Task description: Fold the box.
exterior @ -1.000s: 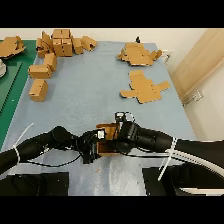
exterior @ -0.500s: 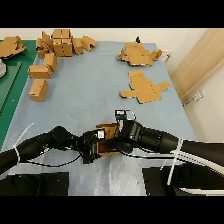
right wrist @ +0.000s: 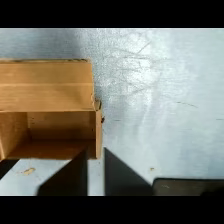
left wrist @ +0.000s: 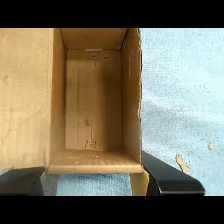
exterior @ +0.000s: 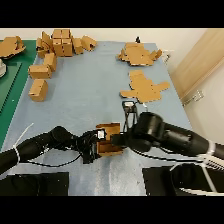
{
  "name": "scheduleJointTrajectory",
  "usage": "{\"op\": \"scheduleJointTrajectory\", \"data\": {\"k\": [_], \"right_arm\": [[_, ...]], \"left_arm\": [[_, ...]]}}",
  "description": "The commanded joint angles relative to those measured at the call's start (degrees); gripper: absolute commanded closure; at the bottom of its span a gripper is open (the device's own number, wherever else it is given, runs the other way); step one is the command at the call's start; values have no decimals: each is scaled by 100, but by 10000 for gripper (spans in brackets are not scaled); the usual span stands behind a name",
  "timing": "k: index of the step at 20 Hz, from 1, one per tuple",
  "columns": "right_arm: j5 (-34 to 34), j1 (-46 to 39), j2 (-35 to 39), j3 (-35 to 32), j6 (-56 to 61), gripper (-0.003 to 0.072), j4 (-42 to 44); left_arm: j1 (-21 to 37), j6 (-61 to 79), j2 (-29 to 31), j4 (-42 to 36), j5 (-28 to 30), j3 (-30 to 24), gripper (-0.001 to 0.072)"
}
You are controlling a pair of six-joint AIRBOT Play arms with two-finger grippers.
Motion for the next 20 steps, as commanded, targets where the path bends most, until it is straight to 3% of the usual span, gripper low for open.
{"op": "scheduleJointTrajectory", "data": {"k": [1, 3, 6, 8, 10, 11, 12, 14, 17, 20], "right_arm": [[-1095, -2, 595, -20, -107, 686, -549], [-1266, -164, 811, -236, -483, 686, -938], [-20, -1462, 820, -671, -1764, 686, -337], [1327, -2688, 621, -929, -2949, 686, 815], [2260, -4070, 212, -1010, -5005, 686, 2900], [2347, -4618, -50, -1005, -6238, 686, 4205], [2192, -5099, -393, -1003, -7521, 686, 5563], [1585, -5521, -1099, -997, -9051, 686, 7069], [855, -5379, -1888, -999, -9833, 686, 7473], [264, -4979, -2179, -1014, -10271, 685, 7595]], "left_arm": [[0, 2, 2, 0, 2, 2, 304], [0, 2, 2, 0, 2, 2, 304], [0, 2, 2, 0, 2, 2, 304], [0, 2, 2, 0, 2, 2, 304], [0, 2, 2, 0, 2, 2, 304], [0, 2, 2, 0, 4, 2, 305], [0, 2, 2, 0, 2, 2, 304], [0, 2, 2, 0, 2, 2, 304], [0, 2, 2, 0, 4, 2, 305], [0, 2, 2, 0, 2, 2, 304]]}}
